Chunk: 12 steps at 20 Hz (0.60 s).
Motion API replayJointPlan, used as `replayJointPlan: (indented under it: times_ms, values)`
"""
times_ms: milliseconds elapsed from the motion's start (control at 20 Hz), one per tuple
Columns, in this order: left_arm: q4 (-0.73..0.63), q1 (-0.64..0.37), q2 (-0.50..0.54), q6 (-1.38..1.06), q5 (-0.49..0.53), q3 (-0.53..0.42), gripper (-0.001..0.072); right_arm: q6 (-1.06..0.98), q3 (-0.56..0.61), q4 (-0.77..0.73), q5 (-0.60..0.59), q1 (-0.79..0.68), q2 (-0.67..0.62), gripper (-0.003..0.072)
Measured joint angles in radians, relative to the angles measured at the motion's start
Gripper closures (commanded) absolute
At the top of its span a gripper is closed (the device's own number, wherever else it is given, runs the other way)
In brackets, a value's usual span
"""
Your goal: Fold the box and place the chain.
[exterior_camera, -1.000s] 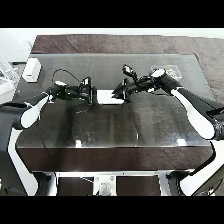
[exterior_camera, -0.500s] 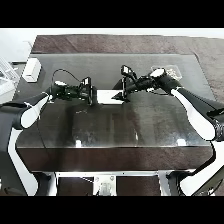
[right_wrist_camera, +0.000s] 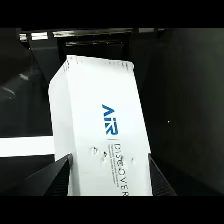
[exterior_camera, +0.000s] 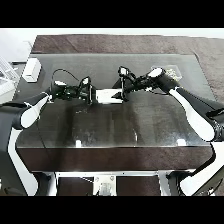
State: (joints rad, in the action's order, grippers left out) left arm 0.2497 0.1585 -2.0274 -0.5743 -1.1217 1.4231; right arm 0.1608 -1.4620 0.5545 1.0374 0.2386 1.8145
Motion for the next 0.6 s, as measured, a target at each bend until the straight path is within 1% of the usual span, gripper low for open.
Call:
replayJointPlan:
  times_ms: [150,200,250,300,350,400,450,500,600]
  values:
    - [0.000,0.000,0.000,0.000,0.000,0.000,0.0478,0.003,-0.025,0.001,-0.004,0.003,0.000,0.0115]
    - [0.000,0.000,0.000,0.000,0.000,0.000,0.0478,0.003,-0.034,0.000,-0.006,0.004,0.000,0.0165]
    - [0.001,0.000,0.000,0.000,-0.002,0.000,0.0479,0.003,-0.043,-0.002,-0.006,0.004,0.000,0.0199]
    - [0.001,0.000,0.000,0.000,-0.003,0.000,0.0478,0.003,-0.052,-0.002,-0.006,0.004,0.000,0.0214]
    - [0.001,0.000,0.000,0.000,-0.003,0.000,0.0478,0.004,-0.059,-0.002,-0.003,0.005,-0.001,0.0328]
    - [0.002,0.000,0.000,0.000,-0.003,0.000,0.0478,0.004,-0.063,-0.002,0.007,0.005,-0.001,0.0398]
    - [0.002,0.000,0.000,0.000,-0.003,0.000,0.0478,0.004,-0.067,-0.002,0.018,0.005,-0.002,0.0416]
    - [0.002,0.000,0.000,0.000,-0.003,0.000,0.0478,0.004,-0.069,0.002,0.029,0.005,-0.002,0.0474]
    - [0.003,0.000,0.000,-0.001,-0.005,0.000,0.0478,0.005,-0.072,0.016,0.050,0.006,-0.002,0.0474]
